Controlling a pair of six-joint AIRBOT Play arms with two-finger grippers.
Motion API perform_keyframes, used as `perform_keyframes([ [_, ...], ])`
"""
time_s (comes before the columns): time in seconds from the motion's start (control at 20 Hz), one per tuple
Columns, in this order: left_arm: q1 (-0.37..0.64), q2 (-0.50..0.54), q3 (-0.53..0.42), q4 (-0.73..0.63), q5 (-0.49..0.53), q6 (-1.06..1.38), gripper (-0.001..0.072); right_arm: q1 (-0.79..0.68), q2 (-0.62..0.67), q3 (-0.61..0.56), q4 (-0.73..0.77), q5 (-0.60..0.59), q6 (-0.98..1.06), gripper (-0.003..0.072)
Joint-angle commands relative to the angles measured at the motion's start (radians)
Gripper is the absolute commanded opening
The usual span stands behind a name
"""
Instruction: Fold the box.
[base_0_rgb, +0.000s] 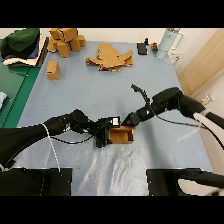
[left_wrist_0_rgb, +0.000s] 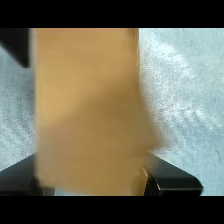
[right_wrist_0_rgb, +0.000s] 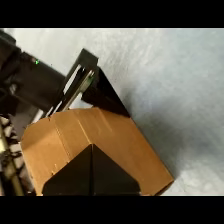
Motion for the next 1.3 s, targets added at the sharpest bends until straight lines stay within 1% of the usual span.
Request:
perform_keyframes([
  [0.0,0.0,0.0,0.0,0.0,0.0,0.0,0.0593,0.109,0.193,-0.16,-0.094,0.216,-0.05,0.0002],
  [0.15,0.0,0.0,0.0,0.0,0.0,0.0,0.0593,0.221,0.33,-0.26,-0.172,0.398,-0.051,0.0003],
  [0.25,0.0,0.0,0.0,0.0,0.0,0.0,0.0593,0.303,0.4,-0.303,-0.254,0.515,-0.051,0.0003],
  [0.4,0.0,0.0,0.0,0.0,0.0,0.0,0.0593,0.45,0.502,-0.39,-0.403,0.749,-0.051,0.0003],
  [0.5,0.0,0.0,0.0,0.0,0.0,0.0,0.0593,0.534,0.568,-0.444,-0.499,0.875,-0.051,0.0005],
  [0.55,0.0,0.0,0.0,0.0,0.0,0.0,0.0593,0.563,0.595,-0.46,-0.536,0.894,-0.051,0.0098],
  [0.6,0.0,0.0,0.0,0.0,0.0,0.0,0.0593,0.581,0.612,-0.47,-0.564,0.888,-0.051,0.0311],
  [0.65,0.0,0.0,0.0,0.0,0.0,0.0,0.0593,0.588,0.615,-0.475,-0.58,0.868,-0.051,0.0397],
  [0.7,0.0,0.0,0.0,0.0,0.0,0.0,0.0593,0.589,0.61,-0.476,-0.605,0.846,-0.051,0.0399],
  [0.75,0.0,0.0,0.0,0.0,0.0,0.0,0.0593,0.589,0.598,-0.475,-0.637,0.843,-0.051,0.0442],
  [0.8,0.0,0.0,0.0,0.0,0.0,0.0,0.0593,0.588,0.579,-0.475,-0.669,0.847,-0.051,0.0468],
  [0.95,0.0,0.0,0.0,0.0,0.0,0.0,0.0593,0.591,0.536,-0.475,-0.734,0.857,-0.06,0.0469],
  [1.0,0.0,0.0,0.0,0.0,0.0,0.0,0.0593,0.597,0.532,-0.474,-0.733,0.856,-0.075,0.0539],
  [1.05,0.0,0.0,0.0,0.0,0.0,0.0,0.0593,0.602,0.533,-0.474,-0.733,0.856,-0.086,0.0589],
  [1.25,0.0,0.0,0.0,0.0,0.0,0.0,0.0593,0.603,0.528,-0.475,-0.736,0.853,-0.136,0.0589],
])
